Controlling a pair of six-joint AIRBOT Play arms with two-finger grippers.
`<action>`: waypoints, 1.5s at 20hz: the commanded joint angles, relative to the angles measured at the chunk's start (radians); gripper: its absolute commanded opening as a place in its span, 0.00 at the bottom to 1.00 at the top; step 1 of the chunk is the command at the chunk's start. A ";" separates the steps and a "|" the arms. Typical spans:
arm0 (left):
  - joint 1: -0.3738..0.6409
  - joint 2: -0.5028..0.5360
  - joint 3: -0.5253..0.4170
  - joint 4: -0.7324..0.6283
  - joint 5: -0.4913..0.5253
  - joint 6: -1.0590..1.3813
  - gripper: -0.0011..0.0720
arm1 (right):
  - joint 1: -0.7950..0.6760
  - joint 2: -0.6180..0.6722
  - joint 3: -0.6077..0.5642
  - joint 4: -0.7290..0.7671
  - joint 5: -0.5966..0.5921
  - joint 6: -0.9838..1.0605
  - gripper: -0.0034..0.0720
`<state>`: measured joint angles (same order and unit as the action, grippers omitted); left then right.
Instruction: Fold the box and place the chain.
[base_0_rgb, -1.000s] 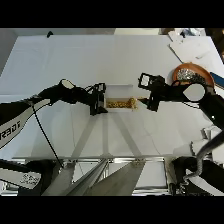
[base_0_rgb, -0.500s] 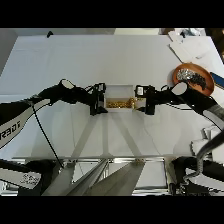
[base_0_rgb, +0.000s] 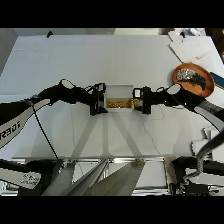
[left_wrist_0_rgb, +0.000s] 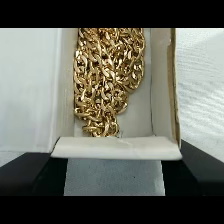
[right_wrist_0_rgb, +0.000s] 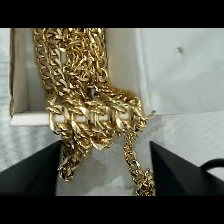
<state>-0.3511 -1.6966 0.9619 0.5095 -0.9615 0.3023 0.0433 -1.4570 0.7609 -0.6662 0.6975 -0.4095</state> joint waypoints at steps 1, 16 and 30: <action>0.000 0.000 0.000 0.000 0.000 0.000 0.36 | 0.002 -0.019 -0.001 0.013 0.011 -0.010 0.55; 0.000 0.000 0.000 0.000 0.000 0.000 0.36 | 0.001 0.103 -0.001 0.016 0.028 0.078 0.06; 0.000 0.000 0.000 0.000 0.000 0.000 0.36 | 0.169 0.241 0.000 0.017 0.044 0.204 0.06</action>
<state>-0.3511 -1.6970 0.9619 0.5095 -0.9615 0.3023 0.1383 -1.2228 0.7605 -0.6544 0.7914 -0.2111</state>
